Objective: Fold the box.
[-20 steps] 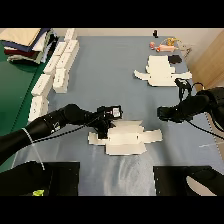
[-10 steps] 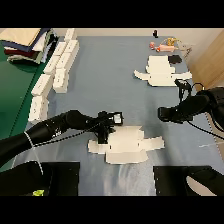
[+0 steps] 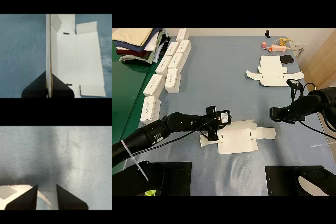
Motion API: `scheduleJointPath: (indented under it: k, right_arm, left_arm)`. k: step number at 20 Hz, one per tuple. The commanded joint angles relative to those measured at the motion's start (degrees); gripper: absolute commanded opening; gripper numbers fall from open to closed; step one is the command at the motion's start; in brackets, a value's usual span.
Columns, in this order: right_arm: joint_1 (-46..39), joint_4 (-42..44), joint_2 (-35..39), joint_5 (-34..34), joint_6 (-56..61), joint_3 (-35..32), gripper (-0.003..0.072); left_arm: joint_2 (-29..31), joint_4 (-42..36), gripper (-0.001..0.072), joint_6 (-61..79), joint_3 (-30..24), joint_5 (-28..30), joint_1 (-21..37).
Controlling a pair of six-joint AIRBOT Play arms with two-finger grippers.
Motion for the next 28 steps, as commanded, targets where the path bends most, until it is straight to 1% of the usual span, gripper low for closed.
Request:
scheduleJointPath:
  k: [1, 2, 4, 10, 13, 16, 19, 22, 25, 28]
  right_arm:
    - [0.63, 0.00, 0.02, 0.02, 0.02, 0.02, 0.0345]
    - [0.72, 0.02, 0.02, 0.02, 0.02, 0.02, 0.0345]
    - [0.72, 0.02, 0.02, 0.24, 0.02, 0.02, 0.0345]
    - [0.72, 0.00, 0.02, 0.22, 0.02, 0.02, 0.0345]
    - [0.72, 0.00, 0.02, 0.22, 0.02, 0.02, 0.0345]
    - [0.72, 0.02, 0.02, 0.22, 0.00, 0.02, 0.0345]
    - [0.72, 0.00, 0.02, 0.20, 0.00, 0.02, 0.0345]
    - [0.72, 0.02, 0.02, 0.22, 0.00, 0.02, 0.0345]
    - [0.72, 0.02, 0.02, 0.24, 0.02, 0.02, 0.0345]
    - [0.72, 0.02, 0.02, 0.24, 0.02, 0.02, 0.0346]
  left_arm:
    - [1.05, 0.20, 0.0008, 0.57, -3.32, 7.10, -2.73]
    - [1.03, 0.20, 0.0009, 0.59, -4.26, 8.76, -4.20]
    - [0.98, 0.15, 0.0012, 0.20, -5.44, 9.01, -5.75]
    - [-0.81, -2.40, 0.0013, -0.33, -5.62, 3.26, -5.90]
    - [-1.49, -2.80, 0.0013, -0.33, -5.62, 1.90, -5.90]
    - [-1.29, -2.34, 0.0014, 0.02, -5.03, 2.54, -5.90]
    - [0.09, -2.34, 0.0014, 0.59, -4.31, 6.67, -5.90]
    - [0.66, -1.88, 0.0014, 0.57, -4.33, 7.02, -5.88]
    - [0.66, 4.59, 0.0014, 0.57, -4.28, 8.79, -5.03]
    - [0.63, 5.18, 0.0014, 0.59, -3.98, 9.75, -3.89]
